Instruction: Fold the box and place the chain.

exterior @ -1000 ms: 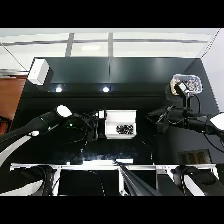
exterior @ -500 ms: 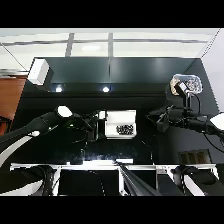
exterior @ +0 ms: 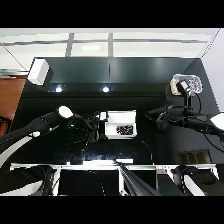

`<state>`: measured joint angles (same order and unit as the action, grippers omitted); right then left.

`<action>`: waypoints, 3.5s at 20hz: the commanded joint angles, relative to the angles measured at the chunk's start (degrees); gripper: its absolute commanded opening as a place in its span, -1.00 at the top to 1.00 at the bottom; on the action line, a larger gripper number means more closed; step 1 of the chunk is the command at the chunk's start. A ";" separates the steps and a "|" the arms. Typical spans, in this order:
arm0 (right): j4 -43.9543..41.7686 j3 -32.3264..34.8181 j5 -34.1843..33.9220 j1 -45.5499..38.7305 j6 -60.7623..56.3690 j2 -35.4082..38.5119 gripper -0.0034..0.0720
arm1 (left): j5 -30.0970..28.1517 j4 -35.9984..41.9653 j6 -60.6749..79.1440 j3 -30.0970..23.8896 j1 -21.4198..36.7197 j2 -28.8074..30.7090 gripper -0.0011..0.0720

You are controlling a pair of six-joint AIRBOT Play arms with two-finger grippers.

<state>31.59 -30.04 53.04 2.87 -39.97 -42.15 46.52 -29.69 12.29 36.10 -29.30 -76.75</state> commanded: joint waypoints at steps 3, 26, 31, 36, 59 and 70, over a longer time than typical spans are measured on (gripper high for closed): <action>-2.10 -8.66 -2.45 1.73 -6.49 -9.11 -0.86 | 0.11 -0.02 -0.02 0.07 0.00 -0.02 -0.29; 13.14 -20.79 18.12 15.45 17.88 -27.32 -0.87 | 0.55 0.20 -0.07 0.07 -0.02 -0.02 -0.29; 10.97 -14.95 11.04 15.45 20.13 -21.11 -0.86 | 0.55 0.20 -0.07 0.04 -0.02 -0.02 -0.29; 0.63 -13.68 6.69 15.28 24.41 -20.72 -0.87 | 0.55 0.22 -0.07 0.04 -0.02 -0.02 -0.29; 0.42 -7.61 0.81 17.40 28.48 -20.76 -0.32 | 0.52 0.24 -0.07 0.04 -0.02 -0.02 -0.29; 3.21 -7.61 3.28 17.94 28.44 -20.76 0.21 | 0.52 0.24 -0.09 0.04 -0.02 -0.02 -0.30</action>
<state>34.46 -37.65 55.86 20.75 -11.55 -62.92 47.11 -29.47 12.27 36.12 -29.30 -76.75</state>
